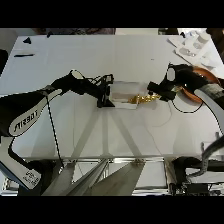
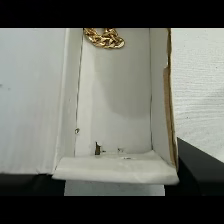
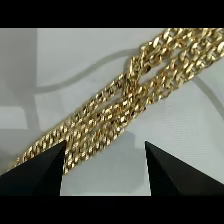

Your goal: Fold the box and place the chain.

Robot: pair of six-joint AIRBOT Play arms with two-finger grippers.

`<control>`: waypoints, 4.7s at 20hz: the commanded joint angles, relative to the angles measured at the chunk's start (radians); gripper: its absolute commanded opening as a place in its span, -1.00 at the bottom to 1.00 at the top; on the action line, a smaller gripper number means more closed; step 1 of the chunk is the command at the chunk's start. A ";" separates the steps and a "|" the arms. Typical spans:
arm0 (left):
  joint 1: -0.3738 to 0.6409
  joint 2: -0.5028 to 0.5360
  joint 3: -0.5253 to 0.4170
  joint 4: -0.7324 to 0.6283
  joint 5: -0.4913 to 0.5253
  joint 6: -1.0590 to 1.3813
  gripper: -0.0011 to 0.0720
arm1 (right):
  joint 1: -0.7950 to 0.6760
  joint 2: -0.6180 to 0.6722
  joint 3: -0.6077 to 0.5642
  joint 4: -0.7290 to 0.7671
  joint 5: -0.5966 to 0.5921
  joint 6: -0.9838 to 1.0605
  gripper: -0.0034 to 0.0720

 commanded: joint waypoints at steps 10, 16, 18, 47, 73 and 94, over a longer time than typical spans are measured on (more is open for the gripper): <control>0.000 0.000 0.000 0.000 0.000 0.000 -0.27 | 0.000 -0.090 0.000 -0.074 -0.105 0.097 -0.88; 0.000 0.000 0.000 0.000 0.000 0.000 -0.27 | 0.045 -0.021 0.000 -0.116 -0.114 -0.101 -0.89; 0.000 0.000 0.000 0.000 0.000 0.000 -0.27 | 0.065 0.023 0.000 -0.138 -0.112 -0.140 -0.89; 0.000 0.000 0.000 0.000 0.000 0.000 -0.27 | 0.464 0.253 0.000 -0.078 -0.224 -0.420 -0.89; 0.000 0.000 0.000 0.000 0.000 0.000 -0.27 | 0.208 0.419 -0.037 0.093 -0.018 -1.261 0.04; 0.000 0.000 0.000 0.000 0.000 0.000 -0.27 | 0.009 0.053 -0.208 0.351 -0.439 -1.982 0.78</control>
